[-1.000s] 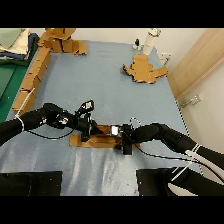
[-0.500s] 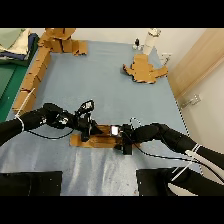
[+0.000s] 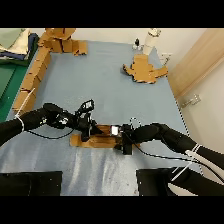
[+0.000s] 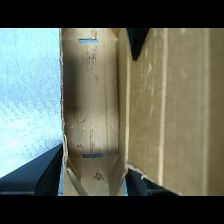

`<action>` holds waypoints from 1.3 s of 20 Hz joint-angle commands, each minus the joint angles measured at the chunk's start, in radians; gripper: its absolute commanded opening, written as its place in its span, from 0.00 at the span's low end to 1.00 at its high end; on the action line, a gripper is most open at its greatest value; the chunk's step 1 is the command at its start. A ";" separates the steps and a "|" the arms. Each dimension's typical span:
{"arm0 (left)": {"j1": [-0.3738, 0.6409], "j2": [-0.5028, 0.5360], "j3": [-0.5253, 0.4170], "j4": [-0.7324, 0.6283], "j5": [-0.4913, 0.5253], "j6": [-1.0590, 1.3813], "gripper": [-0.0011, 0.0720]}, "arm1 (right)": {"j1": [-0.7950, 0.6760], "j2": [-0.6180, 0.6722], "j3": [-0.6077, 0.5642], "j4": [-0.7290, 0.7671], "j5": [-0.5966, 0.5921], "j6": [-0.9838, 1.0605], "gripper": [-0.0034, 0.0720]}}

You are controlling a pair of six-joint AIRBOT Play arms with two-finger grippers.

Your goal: Fold the box.

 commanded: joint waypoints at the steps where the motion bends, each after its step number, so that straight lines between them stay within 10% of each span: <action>1: 0.002 0.000 0.001 0.006 0.000 -0.087 0.04 | 0.001 -0.001 0.000 0.000 0.000 0.000 0.70; 3: 0.002 0.000 0.001 0.019 0.011 -0.168 0.63 | 0.001 -0.001 0.000 0.000 0.000 0.000 0.70; 4: 0.003 0.001 0.001 0.021 0.011 -0.216 0.68 | 0.001 0.000 0.000 0.000 0.000 0.000 0.70; 17: 0.101 0.318 0.001 0.719 -0.040 -1.068 0.68 | 0.001 0.000 0.000 0.000 -0.055 -0.014 0.70; 26: 0.100 0.317 0.001 0.751 -0.144 -1.188 0.50 | 0.001 0.000 0.000 -0.007 -0.057 -0.018 0.70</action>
